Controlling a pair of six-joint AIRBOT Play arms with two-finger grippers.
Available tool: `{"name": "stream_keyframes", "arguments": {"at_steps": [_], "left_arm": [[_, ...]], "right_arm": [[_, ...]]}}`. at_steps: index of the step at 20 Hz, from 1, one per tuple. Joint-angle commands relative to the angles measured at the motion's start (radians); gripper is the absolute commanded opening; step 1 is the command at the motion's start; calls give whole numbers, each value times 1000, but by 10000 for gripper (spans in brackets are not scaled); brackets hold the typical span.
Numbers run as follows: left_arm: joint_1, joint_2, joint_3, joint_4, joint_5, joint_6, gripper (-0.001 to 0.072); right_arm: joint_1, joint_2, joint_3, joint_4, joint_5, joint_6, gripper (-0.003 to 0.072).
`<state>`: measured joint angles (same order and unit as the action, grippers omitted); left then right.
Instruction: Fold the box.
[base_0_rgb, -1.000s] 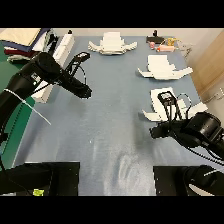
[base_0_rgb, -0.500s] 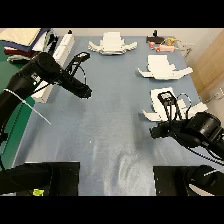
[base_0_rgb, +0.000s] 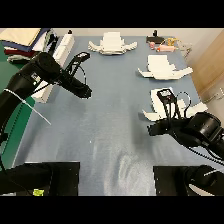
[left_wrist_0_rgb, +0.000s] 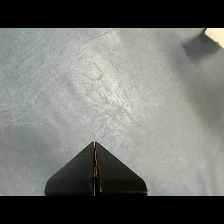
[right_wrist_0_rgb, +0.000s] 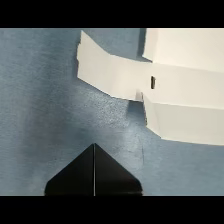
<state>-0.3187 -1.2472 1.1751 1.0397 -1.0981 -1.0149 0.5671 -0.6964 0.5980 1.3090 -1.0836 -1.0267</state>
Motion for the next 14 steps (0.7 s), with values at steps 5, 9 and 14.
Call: {"name": "stream_keyframes", "arguments": {"at_steps": [5, 9, 14], "left_arm": [[0, 0, 0, -38, 16, 0, 14], [0, -1, 0, -60, 61, 0, 13], [0, -6, -2, -105, 60, -86, 14]], "right_arm": [[-61, -6, 29, -39, -66, 69, 54], [-431, -101, 195, -135, -237, -174, 233], [-945, -404, 446, -89, -222, -443, 463]]}}
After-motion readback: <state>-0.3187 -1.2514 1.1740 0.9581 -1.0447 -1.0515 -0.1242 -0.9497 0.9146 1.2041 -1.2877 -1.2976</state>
